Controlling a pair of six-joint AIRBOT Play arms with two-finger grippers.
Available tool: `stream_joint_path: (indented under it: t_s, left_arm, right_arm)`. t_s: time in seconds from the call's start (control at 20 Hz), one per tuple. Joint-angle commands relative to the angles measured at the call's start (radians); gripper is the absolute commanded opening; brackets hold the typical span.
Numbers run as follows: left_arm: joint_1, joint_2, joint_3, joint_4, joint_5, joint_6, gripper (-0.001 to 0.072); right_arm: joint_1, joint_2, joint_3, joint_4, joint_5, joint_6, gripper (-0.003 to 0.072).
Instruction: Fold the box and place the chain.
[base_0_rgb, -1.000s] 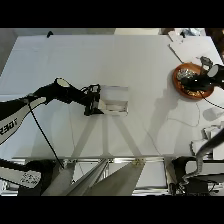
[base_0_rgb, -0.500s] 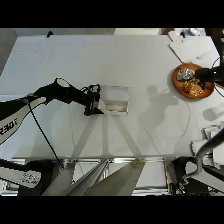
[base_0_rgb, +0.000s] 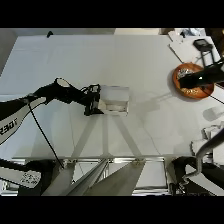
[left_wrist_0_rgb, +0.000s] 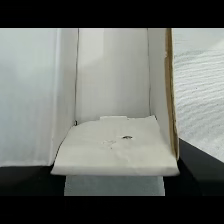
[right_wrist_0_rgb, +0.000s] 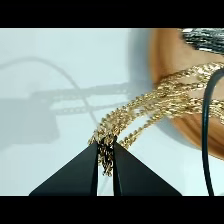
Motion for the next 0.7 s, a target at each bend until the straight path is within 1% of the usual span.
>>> stream_joint_path:
  t_s: [0.0,0.25,0.45,0.65]
  left_arm:
    - [0.0,0.001,0.0,0.0,0.0,0.0,0.0339]
    - [0.0,0.001,0.0,0.0,0.0,0.0,0.0339]
    - [0.0,0.001,0.0,0.0,0.0,0.0,0.0339]
    - [0.0,0.001,0.0,0.0,0.0,0.0,0.0339]
  right_arm:
    - [0.158,0.004,-0.005,0.0,0.035,0.001,0.001]
    - [0.352,0.004,-0.005,0.0,0.002,0.035,0.001]
    - [0.471,0.003,-0.005,0.001,-0.089,0.11,0.001]
    - [0.587,0.002,-0.005,0.009,-0.189,0.126,0.001]
